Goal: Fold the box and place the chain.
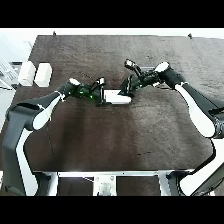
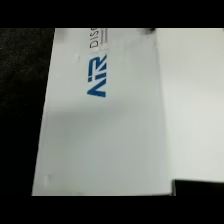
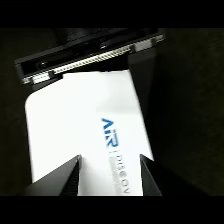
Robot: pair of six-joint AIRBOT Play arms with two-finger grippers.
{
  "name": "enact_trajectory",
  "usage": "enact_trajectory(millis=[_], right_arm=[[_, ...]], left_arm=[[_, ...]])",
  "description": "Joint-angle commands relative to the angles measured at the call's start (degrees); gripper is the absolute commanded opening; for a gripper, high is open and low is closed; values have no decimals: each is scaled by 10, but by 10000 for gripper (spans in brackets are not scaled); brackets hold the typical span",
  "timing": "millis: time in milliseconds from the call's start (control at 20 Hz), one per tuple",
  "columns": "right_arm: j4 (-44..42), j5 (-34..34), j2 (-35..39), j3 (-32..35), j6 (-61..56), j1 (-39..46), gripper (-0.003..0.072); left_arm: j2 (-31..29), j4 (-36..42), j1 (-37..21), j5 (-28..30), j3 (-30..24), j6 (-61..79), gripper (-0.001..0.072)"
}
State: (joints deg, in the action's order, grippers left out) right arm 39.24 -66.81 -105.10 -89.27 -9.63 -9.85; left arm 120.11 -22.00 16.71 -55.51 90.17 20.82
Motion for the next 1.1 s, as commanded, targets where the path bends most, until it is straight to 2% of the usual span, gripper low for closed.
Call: enact_trajectory(millis=[0, 250, 400, 800, 1050], right_arm=[[0, 8, 0, -17, 2, 0, 426], [0, -74, 0, -23, 0, 0, 431], [0, -89, 0, -23, -4, 0, 438], [0, -47, -35, -23, 4, -1, 437], [4, -45, -37, -23, 18, -1, 436]], left_arm=[[0, 0, -1, 0, 0, 0, 426], [0, 0, -1, 0, 0, 0, 426], [0, 0, -1, 0, 0, 0, 426], [0, 0, -1, 0, 0, 0, 426], [0, 0, -1, 0, 0, 0, 426]])
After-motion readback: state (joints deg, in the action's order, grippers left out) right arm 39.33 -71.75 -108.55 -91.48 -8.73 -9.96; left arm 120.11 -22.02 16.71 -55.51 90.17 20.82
